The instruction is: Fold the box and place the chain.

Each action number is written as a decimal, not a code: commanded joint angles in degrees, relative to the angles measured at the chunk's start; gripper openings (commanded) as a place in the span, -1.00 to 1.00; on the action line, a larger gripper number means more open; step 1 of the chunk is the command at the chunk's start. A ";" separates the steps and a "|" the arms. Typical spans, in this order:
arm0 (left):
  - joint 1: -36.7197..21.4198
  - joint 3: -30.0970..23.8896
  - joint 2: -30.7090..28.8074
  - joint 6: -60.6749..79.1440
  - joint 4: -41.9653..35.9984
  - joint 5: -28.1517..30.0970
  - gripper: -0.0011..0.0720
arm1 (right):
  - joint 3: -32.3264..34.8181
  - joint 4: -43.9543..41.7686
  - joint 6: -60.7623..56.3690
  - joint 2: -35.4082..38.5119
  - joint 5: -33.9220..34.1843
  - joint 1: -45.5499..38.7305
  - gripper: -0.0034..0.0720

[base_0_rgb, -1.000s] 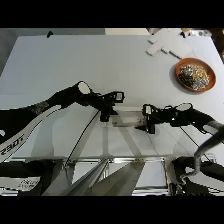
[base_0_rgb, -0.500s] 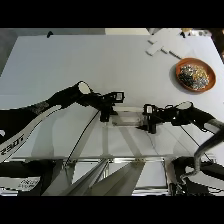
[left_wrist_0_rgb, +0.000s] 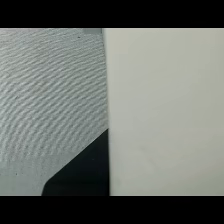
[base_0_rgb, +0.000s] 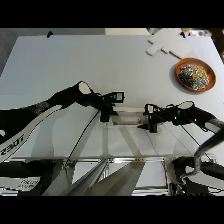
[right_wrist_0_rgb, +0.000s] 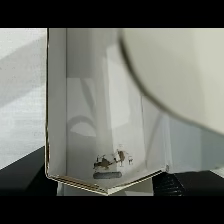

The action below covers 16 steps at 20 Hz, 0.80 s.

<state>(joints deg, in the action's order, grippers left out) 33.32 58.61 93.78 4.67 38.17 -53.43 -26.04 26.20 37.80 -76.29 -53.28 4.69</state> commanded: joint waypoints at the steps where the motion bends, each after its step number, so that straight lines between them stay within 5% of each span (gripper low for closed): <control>1: -0.02 -0.02 -0.04 0.02 0.02 0.04 -0.95 | -0.04 0.39 0.24 -0.04 0.79 -0.04 0.30; 9: -0.02 -0.02 -0.04 0.02 0.04 0.04 -0.95 | -0.02 1.22 0.13 -0.04 2.86 1.29 -0.14; 16: -0.02 -0.02 -0.04 0.02 0.02 0.04 -0.95 | -0.02 3.72 -1.97 -0.02 4.61 1.27 -0.13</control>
<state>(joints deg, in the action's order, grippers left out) 33.32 58.61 93.78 4.67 38.17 -53.41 -26.06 29.02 36.27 -76.27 -50.00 5.91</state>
